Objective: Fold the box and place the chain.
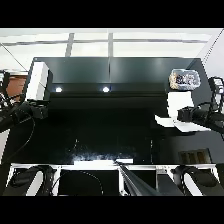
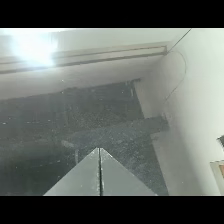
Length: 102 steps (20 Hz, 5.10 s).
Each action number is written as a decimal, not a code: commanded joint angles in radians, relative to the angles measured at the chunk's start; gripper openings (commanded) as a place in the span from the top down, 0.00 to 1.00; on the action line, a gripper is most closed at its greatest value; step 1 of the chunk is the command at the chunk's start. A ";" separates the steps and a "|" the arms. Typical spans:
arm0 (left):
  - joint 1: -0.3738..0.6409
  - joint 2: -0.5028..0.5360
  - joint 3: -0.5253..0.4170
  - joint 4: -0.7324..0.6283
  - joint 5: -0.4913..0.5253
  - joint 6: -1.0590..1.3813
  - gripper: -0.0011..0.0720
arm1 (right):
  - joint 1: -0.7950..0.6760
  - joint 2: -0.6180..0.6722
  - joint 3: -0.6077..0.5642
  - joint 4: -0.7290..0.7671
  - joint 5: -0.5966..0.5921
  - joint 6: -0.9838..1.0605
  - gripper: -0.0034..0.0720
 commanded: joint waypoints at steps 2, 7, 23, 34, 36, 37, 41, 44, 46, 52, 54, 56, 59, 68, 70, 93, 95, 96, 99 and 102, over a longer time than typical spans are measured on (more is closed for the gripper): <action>0.000 0.001 0.000 0.000 0.000 0.000 0.94 | 0.001 0.000 0.000 0.000 0.000 0.000 0.91; 0.000 0.001 0.000 0.000 0.000 0.000 0.94 | 0.001 0.000 0.000 0.000 0.000 0.000 0.91; 0.000 0.001 0.000 -0.007 0.112 -0.001 0.94 | 0.001 -0.001 -0.001 -0.031 -0.153 0.004 0.83; -0.001 0.000 -0.002 -0.202 0.241 -0.023 0.02 | -0.538 -0.360 0.203 -0.389 -0.175 0.337 0.01; -0.001 0.000 -0.002 -0.201 0.231 -0.023 0.02 | -0.742 -0.521 0.327 -0.228 -0.136 0.195 0.01; -0.001 0.000 -0.002 -0.202 0.231 -0.023 0.02 | -0.825 -0.596 0.389 -0.127 -0.074 0.101 0.01; -0.001 0.000 -0.002 -0.206 0.218 -0.024 0.02 | -1.030 -0.841 0.546 0.213 0.238 -0.258 0.01; -0.001 0.000 -0.002 -0.210 0.178 -0.024 0.02 | -1.062 -0.950 0.550 0.367 0.351 -0.543 0.02; -0.002 0.000 -0.002 -0.221 0.159 -0.024 0.02 | -1.046 -1.017 0.550 0.436 0.369 -0.637 0.09; -0.001 0.000 -0.002 -0.220 0.161 -0.024 0.02 | -0.965 -1.098 0.552 0.366 0.404 -0.633 0.09; -0.001 0.000 -0.002 -0.219 0.163 -0.023 0.03 | -0.965 -1.098 0.552 0.359 0.403 -0.633 0.09; -0.001 0.000 -0.002 -0.216 0.164 -0.023 0.03 | -0.965 -1.098 0.552 0.375 0.414 -0.633 0.53; -0.001 0.000 -0.002 -0.216 0.164 -0.023 0.03 | -0.965 -1.098 0.552 0.437 0.463 -0.650 0.91; -0.002 0.000 -0.002 -0.221 0.144 -0.024 0.03 | -0.922 -0.960 0.464 0.541 0.549 -0.664 0.91; -0.007 0.000 -0.002 -0.220 0.087 -0.023 0.03 | -0.884 -0.885 0.369 0.569 0.500 -0.664 0.91; -0.257 -0.785 0.006 -0.621 -0.205 0.306 0.03 | 0.453 -0.164 -0.216 0.662 -0.304 -0.389 0.91; -0.259 -0.857 0.007 -0.665 -0.215 0.331 0.03 | 0.476 -0.164 -0.216 0.662 -0.305 -0.377 0.91; -0.263 -0.888 0.007 -0.704 -0.231 0.388 0.03 | 0.477 -0.163 -0.216 0.664 -0.305 -0.377 0.91; -0.312 -0.962 0.021 -0.737 -0.314 0.534 0.03 | 0.476 -0.164 -0.216 0.670 -0.316 -0.373 0.91; -0.362 -1.009 0.056 -0.738 -0.436 0.662 0.03 | 0.476 -0.164 -0.216 0.678 -0.329 -0.365 0.91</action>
